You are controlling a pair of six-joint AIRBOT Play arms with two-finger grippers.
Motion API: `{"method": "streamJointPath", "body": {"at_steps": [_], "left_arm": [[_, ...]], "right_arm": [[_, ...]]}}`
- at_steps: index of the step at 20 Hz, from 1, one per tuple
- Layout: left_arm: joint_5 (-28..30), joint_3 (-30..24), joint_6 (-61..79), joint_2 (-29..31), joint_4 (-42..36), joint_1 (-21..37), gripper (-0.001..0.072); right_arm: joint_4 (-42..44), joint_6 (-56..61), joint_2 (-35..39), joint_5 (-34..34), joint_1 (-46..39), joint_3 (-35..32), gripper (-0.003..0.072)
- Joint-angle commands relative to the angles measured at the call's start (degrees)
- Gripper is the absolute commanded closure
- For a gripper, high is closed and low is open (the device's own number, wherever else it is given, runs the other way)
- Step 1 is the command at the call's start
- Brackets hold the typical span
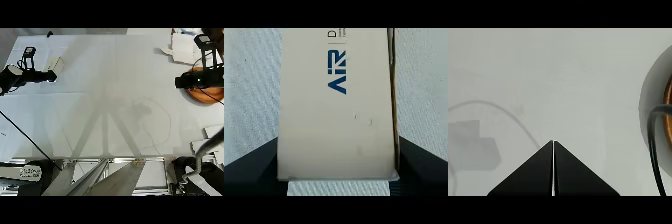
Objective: Fold the box and place the chain.
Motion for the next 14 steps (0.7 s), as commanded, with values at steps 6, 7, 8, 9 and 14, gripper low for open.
{"method": "streamJointPath", "body": {"at_steps": [6,7,8,9,14], "left_arm": [[-5.01,0.02,-0.22,6.73,2.64,0.02,0.0004],[-5.75,0.02,-0.22,8.35,2.75,0.02,0.0005],[-6.6,0.02,-0.22,10.34,2.71,0.02,0.0005],[-7.17,0.02,-0.22,12.31,2.62,-0.02,0.0005],[-5.29,0.02,-0.2,23.32,2.64,-0.04,0.0006]], "right_arm": [[0.0,0.0,0.04,0.0,-0.04,0.04,0.0676],[0.0,0.0,0.04,0.0,-0.04,0.04,0.0676],[0.0,0.0,0.04,0.0,-0.04,0.04,0.0676],[0.0,0.0,0.04,0.0,-0.04,0.04,0.0676],[0.0,0.0,0.04,0.0,-0.04,0.04,0.0676]]}}
